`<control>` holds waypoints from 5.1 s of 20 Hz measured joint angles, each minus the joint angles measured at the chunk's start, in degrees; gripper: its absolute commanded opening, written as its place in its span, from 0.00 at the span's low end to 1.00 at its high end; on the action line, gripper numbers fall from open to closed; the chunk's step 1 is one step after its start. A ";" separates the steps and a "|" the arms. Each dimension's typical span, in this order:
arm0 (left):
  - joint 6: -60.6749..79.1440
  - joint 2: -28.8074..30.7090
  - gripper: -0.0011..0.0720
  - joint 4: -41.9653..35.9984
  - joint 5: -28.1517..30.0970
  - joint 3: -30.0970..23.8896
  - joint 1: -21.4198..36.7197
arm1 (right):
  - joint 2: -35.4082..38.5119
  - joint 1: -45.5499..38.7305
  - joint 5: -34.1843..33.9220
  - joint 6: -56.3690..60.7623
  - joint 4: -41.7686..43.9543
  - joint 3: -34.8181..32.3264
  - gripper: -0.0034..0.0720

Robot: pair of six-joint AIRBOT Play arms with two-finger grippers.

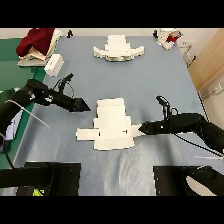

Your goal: Fold the box.

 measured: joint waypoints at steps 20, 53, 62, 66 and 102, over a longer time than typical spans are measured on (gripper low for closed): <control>9.70 -20.92 0.25 -1.68 -14.14 16.37 -12.24 | 0.59 0.68 0.85 0.07 -1.57 -0.52 0.05; 43.71 1.53 0.02 -4.20 2.71 2.80 -20.33 | 0.59 0.39 0.70 21.18 -34.56 13.35 0.47; 49.64 19.34 0.03 -4.28 29.05 -16.44 -33.35 | 0.59 0.39 3.13 27.17 -36.70 15.28 0.46; 49.96 19.61 0.03 -4.44 33.20 -18.64 -35.60 | 0.59 0.39 3.45 27.78 -36.98 15.34 0.46; 63.87 17.44 0.02 -8.04 25.94 -16.37 -29.49 | -1.27 0.39 4.11 29.62 -36.79 15.34 0.46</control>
